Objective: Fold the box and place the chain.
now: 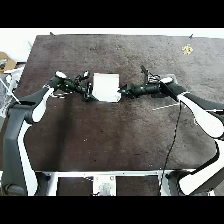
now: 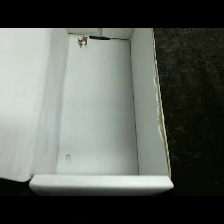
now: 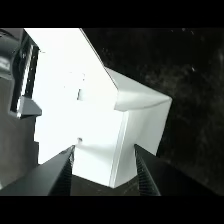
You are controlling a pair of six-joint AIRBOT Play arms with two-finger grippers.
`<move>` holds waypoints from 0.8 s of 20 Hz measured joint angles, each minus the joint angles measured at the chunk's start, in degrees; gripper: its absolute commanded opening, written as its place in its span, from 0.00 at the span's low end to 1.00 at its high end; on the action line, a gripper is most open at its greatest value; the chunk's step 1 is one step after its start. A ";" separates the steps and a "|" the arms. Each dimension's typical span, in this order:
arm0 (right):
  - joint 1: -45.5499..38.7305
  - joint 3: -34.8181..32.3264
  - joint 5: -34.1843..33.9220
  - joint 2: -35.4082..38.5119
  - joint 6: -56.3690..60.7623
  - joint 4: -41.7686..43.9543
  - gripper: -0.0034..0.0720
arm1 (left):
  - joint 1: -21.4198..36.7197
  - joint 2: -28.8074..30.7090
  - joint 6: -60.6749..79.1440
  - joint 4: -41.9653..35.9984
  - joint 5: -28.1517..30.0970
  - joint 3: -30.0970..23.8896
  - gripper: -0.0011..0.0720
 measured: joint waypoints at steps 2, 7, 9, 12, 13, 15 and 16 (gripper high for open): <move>1.11 1.92 -0.98 -0.17 2.93 -3.37 0.64 | 0.00 0.00 -0.02 -0.02 -0.02 0.00 0.50; 4.00 5.49 -3.98 -0.42 10.29 -12.22 0.64 | 0.00 0.00 0.00 0.00 -0.02 0.00 0.50; 4.94 6.82 -5.20 -0.83 13.20 -15.58 0.64 | 0.00 0.00 0.00 -0.02 -0.02 0.00 0.50; 6.58 9.64 -5.73 -2.05 18.43 -21.11 0.64 | 0.00 0.00 -0.02 0.00 -0.02 0.00 0.50; 7.17 10.78 -5.95 -2.71 19.91 -23.02 0.64 | 0.00 0.00 0.00 0.00 0.00 0.00 0.50; 8.41 13.44 -5.99 -4.39 22.99 -27.28 0.64 | 0.00 0.00 0.02 0.00 -0.02 0.00 0.50; 8.98 14.84 -5.55 -4.87 24.59 -29.35 0.64 | 0.00 0.00 0.00 -0.02 -0.02 0.00 0.50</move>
